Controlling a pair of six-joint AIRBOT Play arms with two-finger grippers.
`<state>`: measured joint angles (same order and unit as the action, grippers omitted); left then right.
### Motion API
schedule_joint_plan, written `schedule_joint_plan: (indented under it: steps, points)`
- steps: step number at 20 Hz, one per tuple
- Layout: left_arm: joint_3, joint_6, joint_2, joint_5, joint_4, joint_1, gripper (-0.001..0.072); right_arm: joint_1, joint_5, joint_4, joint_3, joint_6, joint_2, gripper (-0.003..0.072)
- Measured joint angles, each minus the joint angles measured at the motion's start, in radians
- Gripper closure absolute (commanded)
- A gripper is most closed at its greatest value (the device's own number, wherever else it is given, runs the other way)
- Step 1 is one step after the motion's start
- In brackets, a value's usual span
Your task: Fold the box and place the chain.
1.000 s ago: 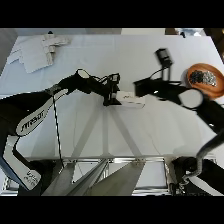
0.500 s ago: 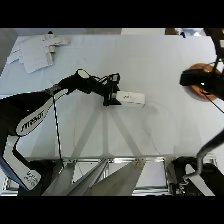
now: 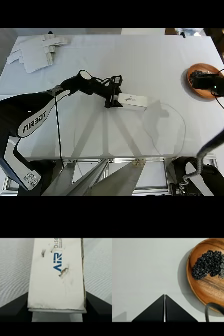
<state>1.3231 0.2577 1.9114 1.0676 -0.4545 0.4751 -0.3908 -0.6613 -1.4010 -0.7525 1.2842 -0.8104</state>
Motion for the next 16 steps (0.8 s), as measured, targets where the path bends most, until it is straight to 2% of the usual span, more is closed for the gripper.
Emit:
schedule_joint_plan:
  steps: [5, 9, 13, 16]
  points:
    - [-0.001, -0.017, -0.019, 0.013, 0.003, 0.002, 0.0698, -0.003, -0.002, -0.004, 0.0, 0.002, 0.0, 0.0675]
    - [-0.001, -0.096, -0.112, -0.006, 0.01, -0.006, 0.0698, -0.003, -0.003, -0.005, 0.0, 0.002, 0.0, 0.0675]
    - [-0.001, -0.262, -0.264, -0.147, 0.013, -0.056, 0.0698, -0.003, -0.003, -0.005, 0.0, 0.002, 0.0, 0.0675]
    - [-0.001, -0.388, -0.385, -0.286, -0.01, -0.13, 0.0698, -0.003, -0.003, -0.005, 0.0, 0.002, 0.0, 0.0675]
